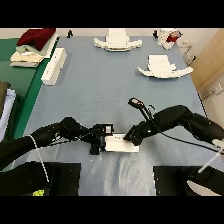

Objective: Fold the box.

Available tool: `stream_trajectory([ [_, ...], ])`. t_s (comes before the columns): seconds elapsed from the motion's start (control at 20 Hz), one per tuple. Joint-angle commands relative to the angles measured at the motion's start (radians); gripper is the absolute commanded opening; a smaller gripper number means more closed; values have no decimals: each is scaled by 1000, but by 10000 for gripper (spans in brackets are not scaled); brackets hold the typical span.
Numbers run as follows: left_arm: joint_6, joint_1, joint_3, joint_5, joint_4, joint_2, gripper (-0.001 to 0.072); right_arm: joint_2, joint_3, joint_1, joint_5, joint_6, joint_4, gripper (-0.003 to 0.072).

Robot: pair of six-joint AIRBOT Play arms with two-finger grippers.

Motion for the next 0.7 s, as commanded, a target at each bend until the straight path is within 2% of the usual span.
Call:
stream_trajectory([
  [0.0, 0, 0, 0, 0, 0, 0, 446, 133, -76, 140, 248, -15, -72, 3],
  [0.35, 0, 0, 0, 0, 0, 0, 446, 229, -193, 302, 474, 48, -155, 3],
  [0.6, 0, 0, 0, 1, 0, 0, 446, 245, -195, 333, 505, 20, -217, 13],
  [0.65, 0, 0, 0, 1, 0, 0, 446, 254, -187, 333, 500, 19, -242, 114],
])
